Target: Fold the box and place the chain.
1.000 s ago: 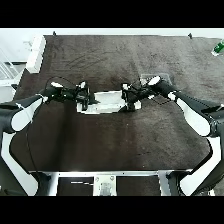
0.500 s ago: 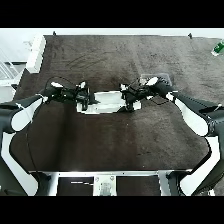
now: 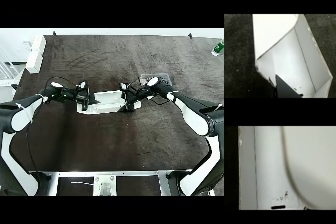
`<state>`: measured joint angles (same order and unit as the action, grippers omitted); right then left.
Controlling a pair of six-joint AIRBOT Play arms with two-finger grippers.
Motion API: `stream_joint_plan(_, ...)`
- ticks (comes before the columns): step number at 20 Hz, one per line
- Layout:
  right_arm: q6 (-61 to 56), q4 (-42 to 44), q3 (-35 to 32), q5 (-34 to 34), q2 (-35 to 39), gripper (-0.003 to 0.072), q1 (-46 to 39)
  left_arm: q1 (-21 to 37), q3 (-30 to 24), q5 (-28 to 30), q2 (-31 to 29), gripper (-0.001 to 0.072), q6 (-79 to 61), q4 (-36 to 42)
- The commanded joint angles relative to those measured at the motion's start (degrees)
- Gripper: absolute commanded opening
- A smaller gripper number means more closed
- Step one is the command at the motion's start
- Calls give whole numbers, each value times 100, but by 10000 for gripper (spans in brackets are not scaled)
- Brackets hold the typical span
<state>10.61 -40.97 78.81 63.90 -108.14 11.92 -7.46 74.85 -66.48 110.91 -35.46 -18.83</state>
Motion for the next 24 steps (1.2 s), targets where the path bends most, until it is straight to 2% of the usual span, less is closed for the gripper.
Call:
stream_joint_plan(1,-70,-59,4,-44,-9,705,2,2,2,-2,4,21,-2,-2)
stream_joint_plan(22,-11,-79,0,114,-9,674,79,2,2,0,4,21,-2,-2)
stream_joint_plan(24,-13,-216,0,114,-9,612,79,2,2,0,4,21,0,-2)
